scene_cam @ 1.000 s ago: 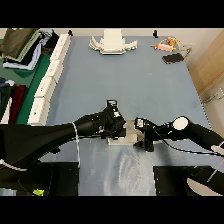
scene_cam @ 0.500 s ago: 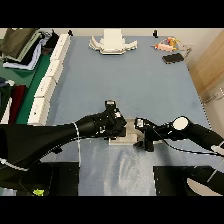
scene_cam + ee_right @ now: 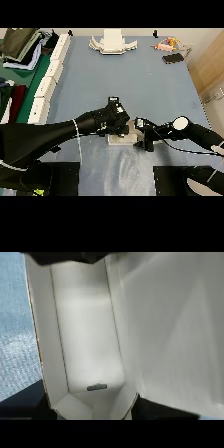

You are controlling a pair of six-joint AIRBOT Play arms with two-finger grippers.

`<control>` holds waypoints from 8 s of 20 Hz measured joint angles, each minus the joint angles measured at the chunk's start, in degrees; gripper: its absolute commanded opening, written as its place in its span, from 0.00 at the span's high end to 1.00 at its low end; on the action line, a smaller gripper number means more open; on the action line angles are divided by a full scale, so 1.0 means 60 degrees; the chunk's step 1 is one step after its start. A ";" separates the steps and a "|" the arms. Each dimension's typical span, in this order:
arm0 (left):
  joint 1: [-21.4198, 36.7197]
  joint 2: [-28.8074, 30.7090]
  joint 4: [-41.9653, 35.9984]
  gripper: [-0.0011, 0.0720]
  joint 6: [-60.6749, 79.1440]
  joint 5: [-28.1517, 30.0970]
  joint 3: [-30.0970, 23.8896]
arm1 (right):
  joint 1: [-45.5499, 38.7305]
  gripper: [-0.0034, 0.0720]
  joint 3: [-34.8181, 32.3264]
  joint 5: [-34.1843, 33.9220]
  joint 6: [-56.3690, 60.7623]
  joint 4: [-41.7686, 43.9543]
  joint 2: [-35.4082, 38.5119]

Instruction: Fold the box.

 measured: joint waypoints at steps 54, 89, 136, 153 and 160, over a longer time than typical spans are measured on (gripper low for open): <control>0.4426 0.3045 -1.1140 0.01 2.6531 0.5508 -0.6612 | 0.0004 0.29 0.0000 0.0000 0.0004 0.0004 0.0000; 0.3694 0.2637 -1.1191 0.16 2.6968 0.6280 -0.6612 | 0.0004 0.29 0.0000 0.0004 -0.0004 0.0000 0.0000; 0.3687 0.2637 -1.1191 0.15 2.6917 0.6240 -0.6612 | 0.0004 0.00 0.0109 0.1002 0.1643 -0.2226 0.1643; 0.3687 0.2637 -1.1187 0.15 2.6917 0.6233 -0.6612 | 0.0004 0.03 0.0117 0.3107 1.1256 -0.0863 0.4998; 0.3687 0.2637 -1.1191 0.15 2.6917 0.6233 -0.6612 | 0.0004 0.95 0.0098 0.2605 1.4010 0.0659 0.4178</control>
